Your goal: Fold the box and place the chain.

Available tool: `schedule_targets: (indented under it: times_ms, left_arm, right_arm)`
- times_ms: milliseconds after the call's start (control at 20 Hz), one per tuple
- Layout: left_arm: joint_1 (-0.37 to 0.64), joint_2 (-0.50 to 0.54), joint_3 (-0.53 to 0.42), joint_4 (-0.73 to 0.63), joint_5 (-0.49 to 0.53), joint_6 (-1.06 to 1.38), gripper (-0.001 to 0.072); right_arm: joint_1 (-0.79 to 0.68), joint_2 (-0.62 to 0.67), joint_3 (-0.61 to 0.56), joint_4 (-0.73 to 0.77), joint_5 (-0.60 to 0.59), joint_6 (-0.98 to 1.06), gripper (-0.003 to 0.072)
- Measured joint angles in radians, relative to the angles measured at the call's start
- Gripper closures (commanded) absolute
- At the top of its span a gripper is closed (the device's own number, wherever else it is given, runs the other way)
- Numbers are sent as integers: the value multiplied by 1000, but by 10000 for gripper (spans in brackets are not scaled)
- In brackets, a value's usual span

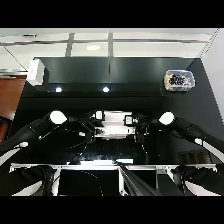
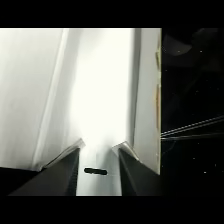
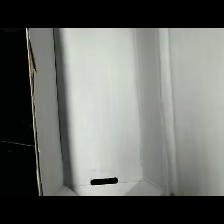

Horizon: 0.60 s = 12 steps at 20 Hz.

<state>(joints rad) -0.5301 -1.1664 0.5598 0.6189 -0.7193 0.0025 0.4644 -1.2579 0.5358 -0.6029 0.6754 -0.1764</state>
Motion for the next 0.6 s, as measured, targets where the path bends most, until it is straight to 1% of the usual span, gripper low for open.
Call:
schedule_targets:
  times_ms: [50, 100, 150, 250, 300, 350, 400, 500, 600]
  left_arm:
    - [0, 0, 0, 0, 1, 1, 530]
    - [0, 0, 0, 0, 3, 2, 496]
    - [0, 0, 0, -3, 2, 2, 391]
    - [0, 0, 0, -6, 3, 2, 421]
    - [0, 0, 0, -6, 3, 2, 449]
    - [0, 0, 0, -6, 3, 2, 654]
    - [0, 2, 0, -3, 6, -4, 683]
    - [10, 18, 8, 29, 0, -55, 684]
    - [43, 61, 15, 99, -7, -170, 683]
  right_arm:
    - [0, 0, 0, 0, 0, 0, 504]
    - [0, 0, 0, 0, 0, 0, 503]
    - [0, 0, 0, 0, 0, 0, 504]
    - [0, 0, 0, 0, 0, 0, 504]
    - [0, 0, 0, 0, 0, 0, 503]
    - [0, 0, 0, 0, -1, 0, 503]
    - [0, 0, 0, 0, -1, 0, 503]
    - [0, 0, 0, 0, -1, 0, 504]
    - [0, 0, 0, 0, -2, 1, 503]
